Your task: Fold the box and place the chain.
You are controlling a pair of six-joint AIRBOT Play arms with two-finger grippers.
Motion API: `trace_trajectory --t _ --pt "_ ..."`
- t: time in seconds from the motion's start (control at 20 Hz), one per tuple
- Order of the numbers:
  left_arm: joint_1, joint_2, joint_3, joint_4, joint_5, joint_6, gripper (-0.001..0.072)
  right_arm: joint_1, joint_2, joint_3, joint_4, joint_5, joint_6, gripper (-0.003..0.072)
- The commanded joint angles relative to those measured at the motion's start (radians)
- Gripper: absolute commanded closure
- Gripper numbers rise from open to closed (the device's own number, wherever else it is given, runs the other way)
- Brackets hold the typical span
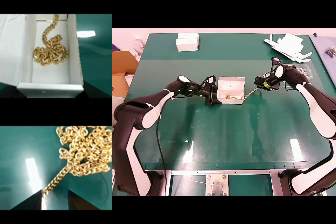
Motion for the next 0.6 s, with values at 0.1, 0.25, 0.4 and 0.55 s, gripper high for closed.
trace_trajectory --t 0.1,0.25,0.4,0.55 --pt "0.001 0.000 0.000 0.000 0.000 0.000 0.0347 0.001 -0.058 0.012 0.049 -0.035 0.002 0.0328" --pt "0.001 0.000 0.000 0.000 0.000 0.000 0.0348 0.001 -0.068 0.012 0.047 -0.029 0.000 0.0458" --pt "0.001 0.000 0.000 0.000 0.000 0.000 0.0347 0.000 -0.068 0.012 0.046 -0.009 -0.006 0.0661" --pt "0.001 0.000 0.000 0.000 0.000 0.000 0.0348 0.000 -0.068 0.014 0.038 -0.007 -0.009 0.0675"
